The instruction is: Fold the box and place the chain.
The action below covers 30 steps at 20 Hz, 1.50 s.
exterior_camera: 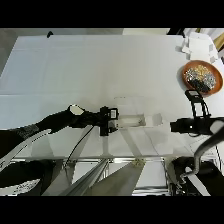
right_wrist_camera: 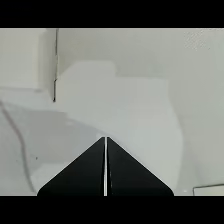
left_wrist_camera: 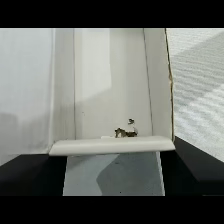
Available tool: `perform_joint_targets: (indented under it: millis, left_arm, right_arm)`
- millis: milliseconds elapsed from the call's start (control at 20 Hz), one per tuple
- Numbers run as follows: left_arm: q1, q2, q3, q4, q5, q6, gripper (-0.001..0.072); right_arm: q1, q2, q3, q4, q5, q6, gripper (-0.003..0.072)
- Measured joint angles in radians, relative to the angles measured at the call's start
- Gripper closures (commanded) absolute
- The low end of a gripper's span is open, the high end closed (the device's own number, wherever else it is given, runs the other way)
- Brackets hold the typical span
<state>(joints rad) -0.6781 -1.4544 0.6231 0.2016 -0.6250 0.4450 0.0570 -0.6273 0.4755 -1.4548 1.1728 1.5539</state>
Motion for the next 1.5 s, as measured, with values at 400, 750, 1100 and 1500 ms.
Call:
perform_joint_targets:
  millis: [400,750,1100,1500]
  left_arm:
    - [0.0,0.0,0.0,0.0,0.0,0.0,0.0459]
    - [0.0,0.0,0.0,0.0,0.0,0.0,0.0459]
    - [0.0,0.0,0.0,0.0,0.0,0.0,0.0459]
    - [0.0,0.0,0.0,0.0,0.0,0.0,0.0459]
  right_arm:
    - [-0.365,-0.398,0.008,0.496,-0.083,-0.434,0.0679]
    - [-0.251,-0.494,0.008,0.535,-0.088,-0.497,0.0678]
    - [-0.15,-0.504,0.008,0.552,-0.099,-0.505,0.063]
    - [-0.12,-0.492,0.008,0.628,-0.085,-0.531,0.0445]
